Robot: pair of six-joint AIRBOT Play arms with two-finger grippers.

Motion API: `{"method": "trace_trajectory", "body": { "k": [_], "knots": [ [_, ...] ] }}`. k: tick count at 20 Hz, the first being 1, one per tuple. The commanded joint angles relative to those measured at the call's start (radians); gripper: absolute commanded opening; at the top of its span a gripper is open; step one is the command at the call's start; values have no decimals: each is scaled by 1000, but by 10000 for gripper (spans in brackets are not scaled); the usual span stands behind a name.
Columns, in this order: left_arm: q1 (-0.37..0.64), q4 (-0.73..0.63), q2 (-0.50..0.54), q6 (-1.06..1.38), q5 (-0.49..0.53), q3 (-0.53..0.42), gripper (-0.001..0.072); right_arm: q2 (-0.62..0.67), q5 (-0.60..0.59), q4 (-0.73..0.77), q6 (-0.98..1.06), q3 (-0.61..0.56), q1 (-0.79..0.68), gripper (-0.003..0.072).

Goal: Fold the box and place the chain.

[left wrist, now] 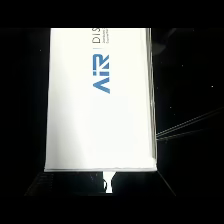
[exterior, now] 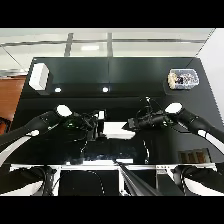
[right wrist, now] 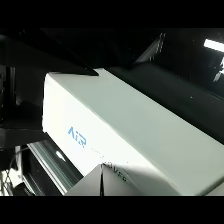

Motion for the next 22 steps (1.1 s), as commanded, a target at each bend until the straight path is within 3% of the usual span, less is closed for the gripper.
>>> {"method": "trace_trajectory", "body": {
  "k": [1, 4, 5, 6, 9, 12, 15, 17, 19, 22],
  "knots": [
    [2, -6, 3, -10, -2, 0, 463, 36, 152, 17, -29, 56, -23, 12],
    [2, 5, 31, -10, 0, 2, 465, 153, 370, -31, -25, 150, -137, 12],
    [2, 6, 43, -10, 0, 2, 519, 201, 419, -74, -16, 165, -190, 12],
    [2, 13, 54, -18, 1, 2, 719, 254, 449, -133, 3, 167, -253, 12],
    [2, 136, 90, -196, -48, 37, 718, 385, 498, -314, 76, 167, -406, 12],
    [-5, 158, 115, -348, -166, 127, 717, 446, 491, -323, 79, 166, -485, 12],
    [-69, 158, 97, -438, -120, 229, 715, 447, 437, -320, 79, 164, -487, 12],
    [-127, 181, 37, -623, -53, 307, 715, 447, 402, -325, 78, 164, -487, 13],
    [-168, 270, -52, -718, -64, 386, 715, 447, 403, -356, 78, 164, -487, 12],
    [-200, 281, -157, -725, -147, 472, 714, 447, 405, -380, 78, 164, -487, 13]
  ]
}}
